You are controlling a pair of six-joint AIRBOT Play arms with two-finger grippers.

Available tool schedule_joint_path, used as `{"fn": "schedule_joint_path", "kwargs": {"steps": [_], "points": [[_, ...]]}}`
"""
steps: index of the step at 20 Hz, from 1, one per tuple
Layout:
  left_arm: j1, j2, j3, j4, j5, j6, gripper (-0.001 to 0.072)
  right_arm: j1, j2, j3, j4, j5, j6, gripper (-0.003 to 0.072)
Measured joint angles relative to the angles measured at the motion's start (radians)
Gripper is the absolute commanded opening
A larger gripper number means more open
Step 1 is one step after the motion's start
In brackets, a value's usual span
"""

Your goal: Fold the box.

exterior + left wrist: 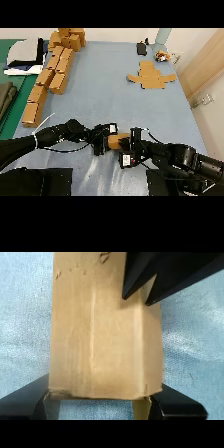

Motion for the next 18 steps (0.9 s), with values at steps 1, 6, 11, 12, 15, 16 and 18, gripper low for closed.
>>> {"fn": "schedule_joint_path", "kwargs": {"steps": [1,6,11,12,15,16,18], "points": [[0.000,0.000,0.000,0.000,0.000,0.000,0.0543,0.000,0.000,0.000,-0.008,0.005,0.002,0.0149],[0.000,0.000,0.000,0.000,0.000,0.000,0.0543,-0.001,-0.016,0.000,-0.044,0.021,0.017,0.0151],[0.000,0.000,0.000,0.000,0.000,0.000,0.0543,-0.002,-0.026,0.009,-0.097,0.032,0.052,0.0151],[0.000,0.000,0.000,0.000,0.000,0.000,0.0543,-0.002,-0.027,0.013,-0.103,0.032,0.055,0.0151],[0.000,0.000,0.000,0.000,0.000,0.000,0.0543,-0.002,-0.028,0.021,-0.111,0.034,0.064,0.0151],[0.000,0.000,0.000,0.000,0.000,0.000,0.0543,-0.002,-0.029,0.022,-0.110,0.034,0.066,0.0151],[0.000,0.000,0.000,0.000,0.000,0.000,0.0543,-0.002,-0.035,0.023,-0.101,0.031,0.069,0.0151]]}}
